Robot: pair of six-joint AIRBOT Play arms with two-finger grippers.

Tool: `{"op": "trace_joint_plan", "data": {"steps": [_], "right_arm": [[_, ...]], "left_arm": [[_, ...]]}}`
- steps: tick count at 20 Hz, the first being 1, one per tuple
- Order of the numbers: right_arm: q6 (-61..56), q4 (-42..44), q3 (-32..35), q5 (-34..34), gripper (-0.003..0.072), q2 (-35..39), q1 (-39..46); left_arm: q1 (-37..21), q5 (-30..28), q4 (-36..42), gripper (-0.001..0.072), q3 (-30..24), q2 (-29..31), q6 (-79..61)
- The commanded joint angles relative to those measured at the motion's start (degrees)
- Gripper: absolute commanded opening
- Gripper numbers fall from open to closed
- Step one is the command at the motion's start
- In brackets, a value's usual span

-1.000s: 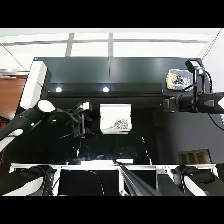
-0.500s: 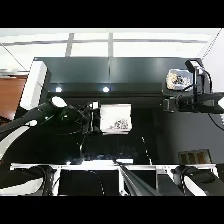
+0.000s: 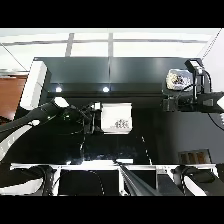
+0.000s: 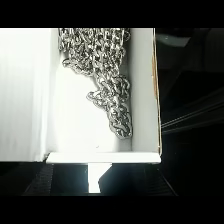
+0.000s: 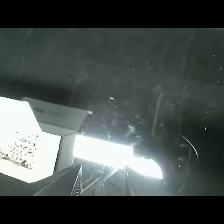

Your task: Fold the box and place the chain.

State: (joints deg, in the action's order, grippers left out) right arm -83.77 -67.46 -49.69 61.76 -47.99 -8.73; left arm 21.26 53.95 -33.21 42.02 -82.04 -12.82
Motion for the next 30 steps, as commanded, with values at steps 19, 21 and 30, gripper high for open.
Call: {"op": "trace_joint_plan", "data": {"steps": [19,21,30], "right_arm": [[47.5,25.0,-6.4,1.6,0.0707,-27.1,-12.3],[53.0,22.1,-6.4,1.2,0.0706,-27.1,-14.3],[64.6,22.3,-6.4,2.7,0.0706,-26.4,-17.2]], "left_arm": [[0.2,-0.2,-0.3,0.0352,0.0,0.0,-1.0],[0.2,-0.2,-0.3,0.0351,0.0,0.0,-1.0],[0.2,0.1,-0.3,0.0352,0.0,0.0,-1.0]]}}
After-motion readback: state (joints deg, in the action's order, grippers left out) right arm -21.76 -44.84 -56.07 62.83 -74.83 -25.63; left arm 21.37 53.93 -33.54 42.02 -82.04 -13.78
